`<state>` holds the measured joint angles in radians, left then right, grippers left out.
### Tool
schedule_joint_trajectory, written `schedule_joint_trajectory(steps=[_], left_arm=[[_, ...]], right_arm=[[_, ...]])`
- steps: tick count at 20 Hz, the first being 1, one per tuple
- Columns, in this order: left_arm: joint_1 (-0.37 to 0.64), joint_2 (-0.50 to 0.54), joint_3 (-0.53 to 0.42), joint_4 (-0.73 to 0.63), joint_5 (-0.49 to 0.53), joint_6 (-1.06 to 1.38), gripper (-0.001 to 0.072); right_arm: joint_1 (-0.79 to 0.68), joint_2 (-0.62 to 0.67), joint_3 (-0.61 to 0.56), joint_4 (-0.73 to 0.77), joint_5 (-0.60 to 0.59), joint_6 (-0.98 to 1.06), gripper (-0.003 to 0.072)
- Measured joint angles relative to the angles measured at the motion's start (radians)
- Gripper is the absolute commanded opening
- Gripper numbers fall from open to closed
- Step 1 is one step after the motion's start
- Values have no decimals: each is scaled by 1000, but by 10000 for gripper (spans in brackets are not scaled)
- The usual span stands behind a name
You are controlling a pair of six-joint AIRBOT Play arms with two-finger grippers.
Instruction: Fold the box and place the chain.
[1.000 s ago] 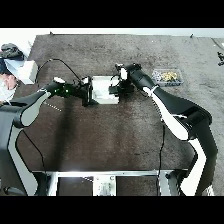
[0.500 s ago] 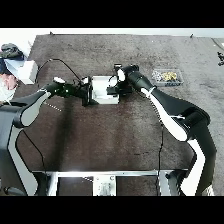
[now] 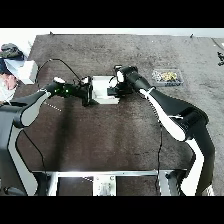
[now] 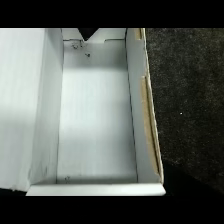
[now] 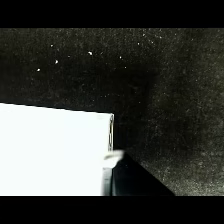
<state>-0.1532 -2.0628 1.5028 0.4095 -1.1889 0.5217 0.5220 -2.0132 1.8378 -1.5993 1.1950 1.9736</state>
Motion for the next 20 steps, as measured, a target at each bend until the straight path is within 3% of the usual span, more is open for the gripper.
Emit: schedule_joint_trajectory(steps=[4, 5, 6, 12, 13, 20], left_arm=[[0, 0, 0, 1, 1, 2, 418], [0, 0, 0, 1, 1, 2, 417], [0, 0, 0, 2, 1, 5, 417], [0, 0, 0, 2, -1, 5, 418], [0, 0, 0, 2, -1, 5, 418], [0, 0, 0, 2, 0, 4, 417]], right_arm=[[11, 0, 0, -35, 0, 23, 28], [12, 0, 0, -41, 0, 27, 85], [13, 0, 0, -49, 0, 26, 228], [14, 20, 0, -62, -3, 35, 254], [14, 24, 0, -61, -4, 37, 396], [16, 42, 0, -45, 11, 16, 412]])
